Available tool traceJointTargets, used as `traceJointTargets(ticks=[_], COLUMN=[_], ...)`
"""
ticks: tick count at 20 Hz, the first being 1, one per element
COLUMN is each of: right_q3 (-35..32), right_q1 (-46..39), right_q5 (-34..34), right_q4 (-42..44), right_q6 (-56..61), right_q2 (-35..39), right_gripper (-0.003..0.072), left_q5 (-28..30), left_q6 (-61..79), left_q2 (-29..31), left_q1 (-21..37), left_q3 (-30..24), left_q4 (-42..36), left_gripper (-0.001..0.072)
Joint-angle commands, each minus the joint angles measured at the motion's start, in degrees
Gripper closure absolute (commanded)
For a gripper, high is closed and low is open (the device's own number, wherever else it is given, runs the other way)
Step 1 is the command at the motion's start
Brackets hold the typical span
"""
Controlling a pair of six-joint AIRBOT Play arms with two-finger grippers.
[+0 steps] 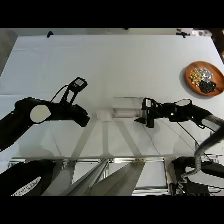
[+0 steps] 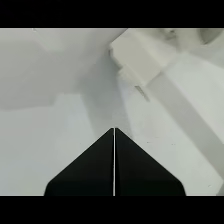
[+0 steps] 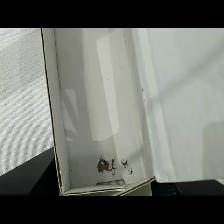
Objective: Fold the box and place the chain.
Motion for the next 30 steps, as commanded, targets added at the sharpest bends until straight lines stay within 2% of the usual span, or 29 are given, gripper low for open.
traceJointTargets(ticks=[1, 4, 6, 9, 11, 14, 21, 30], right_q3=[0.0, 0.0, 0.0, 0.0, 0.0, 0.0, 0.0, 0.0], right_q1=[0.0, 0.0, 0.0, 0.0, 0.0, 0.0, 0.0, 0.0], right_q5=[0.02, 0.02, 0.02, 0.02, 0.02, 0.02, 0.02, 0.02], right_q4=[0.0, 0.0, 0.0, 0.0, 0.0, 0.0, 0.0, 0.0], right_q6=[0.0, 0.0, 0.0, 0.0, 0.0, 0.0, 0.0, 0.0], right_q2=[0.0, 0.0, 0.0, 0.0, 0.0, 0.0, 0.0, 0.0], right_gripper=[0.0283, 0.0283, 0.0283, 0.0283, 0.0283, 0.0283, 0.0283, 0.0283], left_q5=[4.63, 10.84, 13.42, 11.89, 10.32, 7.19, 1.38, 2.89], left_q6=[-8.11, -8.66, -6.12, 11.52, 18.05, 21.77, 27.06, 29.09], left_q2=[-4.76, -11.54, -15.76, -19.12, -19.96, -21.27, -25.9, -27.82], left_q1=[1.64, 2.03, 4.28, 8.83, 11.74, 14.23, 14.29, 11.45], left_q3=[-3.04, -3.04, -3.04, -3.04, -3.04, -3.04, -3.04, -3.04], left_q4=[-1.84, -6.67, -14.51, -34.21, -41.72, -42.16, -46.53, -50.4], left_gripper=[0.0701, 0.0704, 0.0704, 0.0704, 0.0704, 0.0704, 0.0704, 0.0702])
